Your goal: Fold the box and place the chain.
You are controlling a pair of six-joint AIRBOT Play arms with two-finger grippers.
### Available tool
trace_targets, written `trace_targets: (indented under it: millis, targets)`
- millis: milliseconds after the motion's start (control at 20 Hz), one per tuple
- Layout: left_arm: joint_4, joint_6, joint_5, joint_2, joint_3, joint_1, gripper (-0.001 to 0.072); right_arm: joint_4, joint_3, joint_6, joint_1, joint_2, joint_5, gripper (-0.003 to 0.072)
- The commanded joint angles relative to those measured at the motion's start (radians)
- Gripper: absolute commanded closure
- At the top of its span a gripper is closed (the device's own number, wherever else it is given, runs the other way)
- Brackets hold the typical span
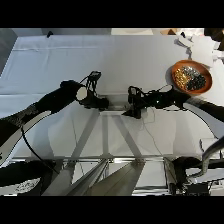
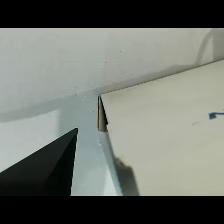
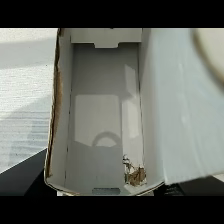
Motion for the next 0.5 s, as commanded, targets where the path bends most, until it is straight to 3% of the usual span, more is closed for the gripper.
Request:
trace_targets:
  millis: [0,300,450]
  targets:
    - [0.077,-0.081,0.004,-0.001,0.003,-0.033,0.0222,0.000,0.000,0.000,0.000,0.000,0.000,0.0170]
    - [0.202,-0.319,-0.032,-0.033,0.073,-0.082,0.0225,0.000,0.000,0.000,0.000,0.000,0.000,0.0170]
    - [0.246,-0.324,-0.146,-0.083,0.106,-0.108,0.0276,0.000,0.000,0.000,0.000,0.000,0.000,0.0170]
